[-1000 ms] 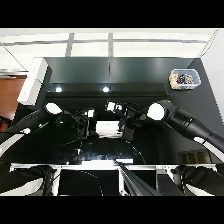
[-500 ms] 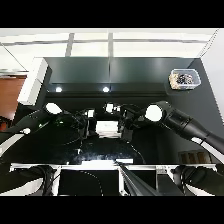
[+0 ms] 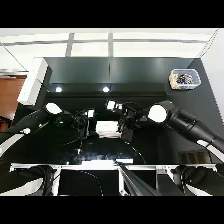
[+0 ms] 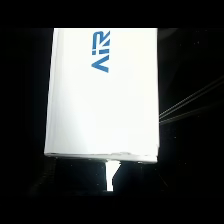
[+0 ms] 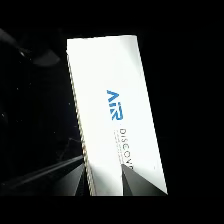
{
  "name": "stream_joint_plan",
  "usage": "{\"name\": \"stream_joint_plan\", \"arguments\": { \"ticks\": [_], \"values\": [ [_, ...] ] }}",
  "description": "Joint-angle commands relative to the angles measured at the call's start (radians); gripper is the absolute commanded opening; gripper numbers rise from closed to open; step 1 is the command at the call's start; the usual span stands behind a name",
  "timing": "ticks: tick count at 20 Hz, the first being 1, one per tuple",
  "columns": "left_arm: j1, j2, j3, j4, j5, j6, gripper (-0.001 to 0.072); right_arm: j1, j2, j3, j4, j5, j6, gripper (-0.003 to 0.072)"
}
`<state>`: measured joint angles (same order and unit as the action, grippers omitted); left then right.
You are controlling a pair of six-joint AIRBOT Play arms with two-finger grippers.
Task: Fold the box and place the chain.
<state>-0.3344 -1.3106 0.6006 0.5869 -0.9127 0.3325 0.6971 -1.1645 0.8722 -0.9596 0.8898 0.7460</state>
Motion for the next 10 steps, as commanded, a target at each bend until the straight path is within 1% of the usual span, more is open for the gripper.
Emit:
{"name": "stream_joint_plan", "arguments": {
  "ticks": [1, 2, 4, 5, 7, 8, 10],
  "values": [
    [-0.001, -0.001, 0.0, 0.0, 0.0, 0.0, 0.0396, -0.042, 0.05, 0.006, 0.021, 0.02, 0.294, 0.0129],
    [-0.001, -0.001, 0.0, 0.0, 0.0, 0.0, 0.0396, -0.074, 0.06, 0.006, 0.021, 0.069, 0.388, 0.0008],
    [-0.001, -0.001, 0.0, 0.0, 0.0, 0.0, 0.0396, -0.129, 0.056, -0.001, 0.048, 0.166, 0.512, 0.001],
    [-0.001, -0.001, 0.0, 0.0, 0.0, 0.0, 0.0396, -0.153, 0.053, -0.019, 0.125, 0.168, 0.546, 0.0007],
    [-0.001, -0.001, 0.0, 0.0, 0.0, 0.0, 0.0396, -0.188, 0.026, -0.069, 0.326, 0.155, 0.54, 0.0008],
    [-0.001, -0.001, 0.0, 0.0, 0.0, 0.0, 0.0396, -0.19, 0.004, -0.089, 0.383, 0.141, 0.526, 0.0008],
    [-0.001, -0.001, 0.0, 0.0, 0.0, 0.0, 0.0396, -0.186, -0.054, -0.104, 0.417, 0.108, 0.514, 0.0008]
  ]
}}
